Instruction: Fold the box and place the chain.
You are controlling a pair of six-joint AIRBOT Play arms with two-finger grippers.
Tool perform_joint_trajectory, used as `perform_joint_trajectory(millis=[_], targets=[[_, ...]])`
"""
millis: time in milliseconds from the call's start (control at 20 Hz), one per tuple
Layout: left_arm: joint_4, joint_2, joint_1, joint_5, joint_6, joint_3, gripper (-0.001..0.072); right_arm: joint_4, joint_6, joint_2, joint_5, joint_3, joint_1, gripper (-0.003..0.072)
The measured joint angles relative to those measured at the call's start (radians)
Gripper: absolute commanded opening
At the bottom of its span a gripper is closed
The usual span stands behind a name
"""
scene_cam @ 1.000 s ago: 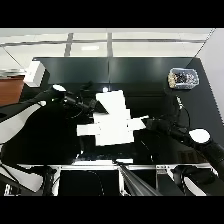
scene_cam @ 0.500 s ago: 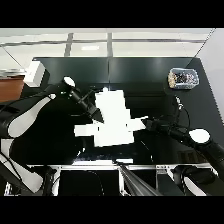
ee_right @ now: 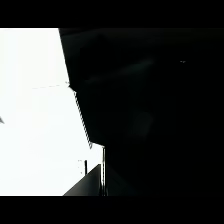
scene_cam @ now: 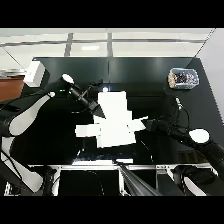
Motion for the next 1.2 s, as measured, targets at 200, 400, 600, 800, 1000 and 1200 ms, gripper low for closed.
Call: perform_joint_trajectory(millis=[200, 400, 600, 800, 1000, 1200], targets=[[-0.02, -0.025, -0.006, -0.035, 0.003, 0.0, 0.0024, -0.001, 0.0, 0.0, 0.003, 0.0, 0.0, 0.033], [-0.022, -0.025, -0.008, -0.055, 0.002, 0.005, 0.002, -0.022, -0.008, 0.0, 0.015, 0.013, -0.013, 0.0665], [0.008, 0.074, -0.016, -0.032, -0.005, -0.035, 0.002, -0.214, -0.023, 0.0, 0.165, 0.134, -0.075, 0.0664], [0.011, 0.322, -0.039, 0.192, 0.124, -0.253, 0.0026, -0.486, -0.028, 0.001, 0.373, 0.286, -0.12, 0.0664], [0.012, 0.48, -0.05, 0.439, 0.338, -0.43, 0.0022, -0.563, -0.027, 0.001, 0.446, 0.346, -0.135, 0.0664], [0.014, 0.522, -0.077, 0.547, 0.547, -0.484, 0.0022, -0.557, -0.043, 0.001, 0.462, 0.362, -0.138, 0.0664]])
